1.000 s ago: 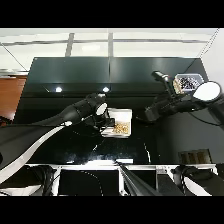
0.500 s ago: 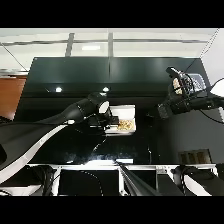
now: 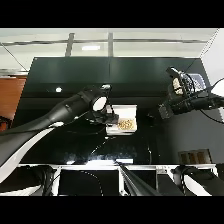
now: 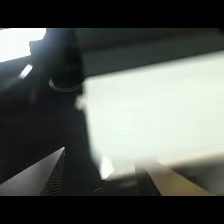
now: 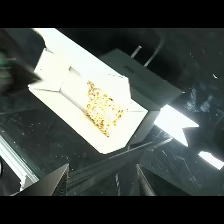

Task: Fold the box and place the chain.

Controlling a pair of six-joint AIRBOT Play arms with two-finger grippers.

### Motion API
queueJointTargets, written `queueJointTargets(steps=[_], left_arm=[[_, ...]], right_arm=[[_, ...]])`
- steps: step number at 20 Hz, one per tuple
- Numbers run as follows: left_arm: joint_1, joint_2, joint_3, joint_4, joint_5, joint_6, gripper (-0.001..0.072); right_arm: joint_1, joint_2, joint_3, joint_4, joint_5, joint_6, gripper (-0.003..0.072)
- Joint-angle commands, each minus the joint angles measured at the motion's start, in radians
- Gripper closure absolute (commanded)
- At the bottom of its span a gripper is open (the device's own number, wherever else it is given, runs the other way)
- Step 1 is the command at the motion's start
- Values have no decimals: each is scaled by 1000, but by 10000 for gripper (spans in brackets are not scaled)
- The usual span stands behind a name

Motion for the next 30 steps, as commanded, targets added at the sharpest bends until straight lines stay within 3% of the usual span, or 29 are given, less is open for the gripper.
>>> queueJointTargets(steps=[1, 4, 5, 8, 9, 10, 13, 17, 23, 30], left_arm=[[39, 126, -62, 88, -167, 318, 212], [159, 287, -233, 20, -101, 537, 212], [232, 344, -313, -116, -26, 681, 212], [444, 443, -562, -771, 143, 1332, 201], [473, 443, -615, -872, 161, 1512, 73], [480, 437, -653, -912, 188, 1664, -8], [447, 395, -706, -882, 294, 2087, -7], [403, 313, -689, -877, 472, 2317, -5], [404, 107, -591, -1046, 446, 2437, -5], [385, 92, -572, -1046, 444, 2430, -5]], right_arm=[[-4, 1, 1, -36, 6, 27, 194], [-34, 1, 1, -61, 10, 66, 194], [-42, 1, 1, -60, 9, 72, 194], [-44, 1, 1, -56, 8, 102, 194], [-44, 1, 1, -55, 8, 109, 194], [-44, 1, 1, -55, 8, 112, 194], [-44, 1, 1, -54, 5, 116, 194], [-43, 1, 1, -53, 5, 124, 194], [-42, 1, 1, -52, 6, 130, 194], [-42, 1, 1, -52, 5, 129, 194]])
